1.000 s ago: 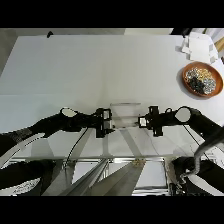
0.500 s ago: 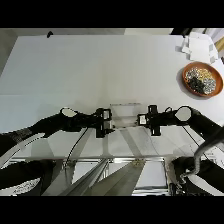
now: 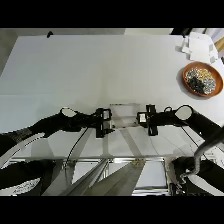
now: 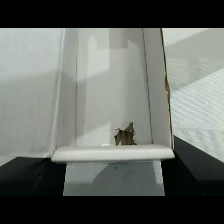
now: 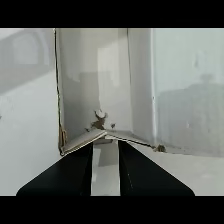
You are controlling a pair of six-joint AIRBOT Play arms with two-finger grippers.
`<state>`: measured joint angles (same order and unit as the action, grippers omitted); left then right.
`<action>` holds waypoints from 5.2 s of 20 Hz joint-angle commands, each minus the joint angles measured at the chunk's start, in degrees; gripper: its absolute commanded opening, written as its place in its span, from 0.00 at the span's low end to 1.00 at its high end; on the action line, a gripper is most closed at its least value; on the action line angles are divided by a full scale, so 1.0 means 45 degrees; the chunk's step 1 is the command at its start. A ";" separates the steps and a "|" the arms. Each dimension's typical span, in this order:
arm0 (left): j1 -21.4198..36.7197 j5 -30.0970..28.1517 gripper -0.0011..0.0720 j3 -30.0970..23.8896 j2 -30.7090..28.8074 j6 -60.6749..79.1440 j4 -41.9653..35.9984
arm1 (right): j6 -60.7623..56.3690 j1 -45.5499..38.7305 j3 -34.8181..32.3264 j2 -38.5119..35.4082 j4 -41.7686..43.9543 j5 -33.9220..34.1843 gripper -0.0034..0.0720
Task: Fold the box and place the chain.
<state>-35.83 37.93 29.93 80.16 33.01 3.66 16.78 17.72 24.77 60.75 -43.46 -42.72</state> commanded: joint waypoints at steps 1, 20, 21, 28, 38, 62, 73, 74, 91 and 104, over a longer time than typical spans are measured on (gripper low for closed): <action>0.0005 0.0010 0.11 0.0010 0.0000 0.0000 -0.0015 | 0.0427 0.0005 -0.0044 0.0131 0.0520 -0.0029 0.26; 0.0005 0.0010 0.11 0.0010 0.0000 0.0000 -0.0015 | -0.0389 0.0005 -0.0097 0.0131 0.0534 0.0141 0.17; 0.0005 0.0010 0.11 0.0010 0.0000 0.0000 -0.0015 | -0.1030 0.0005 -0.0097 0.0019 -0.0058 0.0126 0.09; 0.0005 0.0010 0.11 0.0010 0.0000 0.0000 -0.0015 | -0.5843 0.0000 -0.0097 -0.2118 -0.2351 0.0049 0.06; 0.0005 0.0010 0.11 0.0010 0.0000 0.0000 -0.0015 | -1.6883 0.0000 -0.0097 -0.3230 -0.6295 0.1112 0.06; 0.0005 0.0010 0.11 0.0010 0.0000 0.0000 -0.0015 | -1.8073 0.0000 -0.0097 -0.3206 -0.6353 0.1457 0.06; 0.0005 0.0010 0.11 0.0010 0.0000 0.0000 -0.0015 | -1.9356 -0.2346 -0.0087 -0.3177 -0.6931 0.0991 0.06; 0.0005 0.0010 0.11 0.0010 0.0000 0.0000 -0.0015 | -1.9288 -0.2720 -0.0087 -0.3177 -0.6926 0.0758 0.06; 0.0005 0.0010 0.11 0.0010 0.0000 0.0000 -0.0010 | -1.6179 -0.2050 -0.0087 0.0039 -0.2705 -0.0758 0.06; 0.0005 0.0010 0.11 0.0010 0.0000 0.0000 -0.0015 | -1.5941 -0.2050 -0.0087 -0.0986 -0.2487 -0.1175 0.15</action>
<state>-35.83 38.15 29.93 80.16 33.01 3.49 -55.18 8.54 24.34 58.19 -54.19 -48.03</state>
